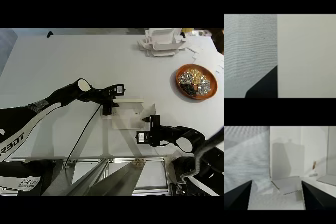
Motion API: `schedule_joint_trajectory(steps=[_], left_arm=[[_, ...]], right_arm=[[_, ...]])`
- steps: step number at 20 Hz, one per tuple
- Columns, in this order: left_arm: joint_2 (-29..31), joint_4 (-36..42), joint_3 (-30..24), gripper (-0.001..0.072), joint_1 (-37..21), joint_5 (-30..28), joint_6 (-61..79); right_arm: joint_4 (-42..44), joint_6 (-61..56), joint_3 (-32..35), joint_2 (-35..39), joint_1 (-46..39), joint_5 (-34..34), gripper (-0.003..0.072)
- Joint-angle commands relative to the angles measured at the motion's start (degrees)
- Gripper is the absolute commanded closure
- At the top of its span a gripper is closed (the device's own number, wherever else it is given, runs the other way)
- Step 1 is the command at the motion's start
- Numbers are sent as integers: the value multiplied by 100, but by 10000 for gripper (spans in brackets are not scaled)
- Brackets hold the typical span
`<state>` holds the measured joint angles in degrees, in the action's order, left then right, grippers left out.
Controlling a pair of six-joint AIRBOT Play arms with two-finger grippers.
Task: Fold the box and place the chain.
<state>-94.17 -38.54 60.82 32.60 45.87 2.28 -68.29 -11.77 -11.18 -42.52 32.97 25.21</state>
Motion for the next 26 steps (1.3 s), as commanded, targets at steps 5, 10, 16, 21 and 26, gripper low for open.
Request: schedule_joint_trajectory(steps=[5, 10, 16, 21, 26], left_arm=[[-4, 13, -2, 698, 0, 0, 2], [-4, 15, -2, 698, 0, 0, 2], [-2, 15, -2, 698, 0, 0, 2], [-2, 15, -2, 698, 0, 0, 2], [-2, 15, -2, 698, 0, 0, 2]], right_arm=[[413, 24, -184, -136, 22, -431, -5], [413, 24, -302, -411, 22, -459, -5], [-153, -772, -232, -415, 367, -90, -5], [-190, -772, -203, -535, 131, -903, -6], [-195, -772, -267, -824, 52, -955, -6]])
